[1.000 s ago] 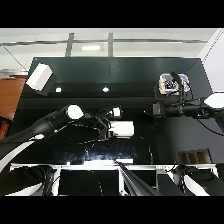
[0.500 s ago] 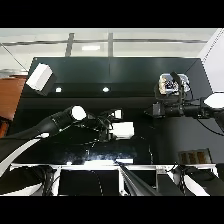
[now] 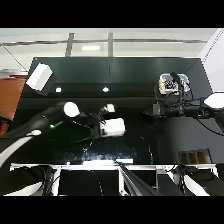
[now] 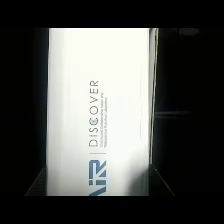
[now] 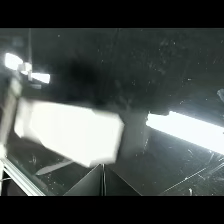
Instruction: Fold the box and place the chain.
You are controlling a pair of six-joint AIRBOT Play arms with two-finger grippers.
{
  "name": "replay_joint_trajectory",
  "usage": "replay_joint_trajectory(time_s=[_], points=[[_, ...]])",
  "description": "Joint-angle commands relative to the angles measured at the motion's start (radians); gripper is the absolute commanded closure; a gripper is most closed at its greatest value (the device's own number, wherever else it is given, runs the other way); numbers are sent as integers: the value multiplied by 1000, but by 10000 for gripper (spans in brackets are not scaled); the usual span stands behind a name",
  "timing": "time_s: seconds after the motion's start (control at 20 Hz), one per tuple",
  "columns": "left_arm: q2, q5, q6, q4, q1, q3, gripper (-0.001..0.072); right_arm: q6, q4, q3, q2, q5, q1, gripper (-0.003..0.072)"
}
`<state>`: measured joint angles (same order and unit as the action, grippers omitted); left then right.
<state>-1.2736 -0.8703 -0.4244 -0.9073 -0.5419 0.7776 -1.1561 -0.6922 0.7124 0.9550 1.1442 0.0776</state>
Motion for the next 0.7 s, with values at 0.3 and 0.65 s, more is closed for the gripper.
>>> replay_joint_trajectory(time_s=[0.3, 0.65], points=[[227, -196, -211, -261, 871, 2, 427, -3, 0, 0, 0, -46, 0, 655], [122, 17, -26, -113, 1294, 20, 414, -2, -4, 0, 0, -62, 2, 656]])
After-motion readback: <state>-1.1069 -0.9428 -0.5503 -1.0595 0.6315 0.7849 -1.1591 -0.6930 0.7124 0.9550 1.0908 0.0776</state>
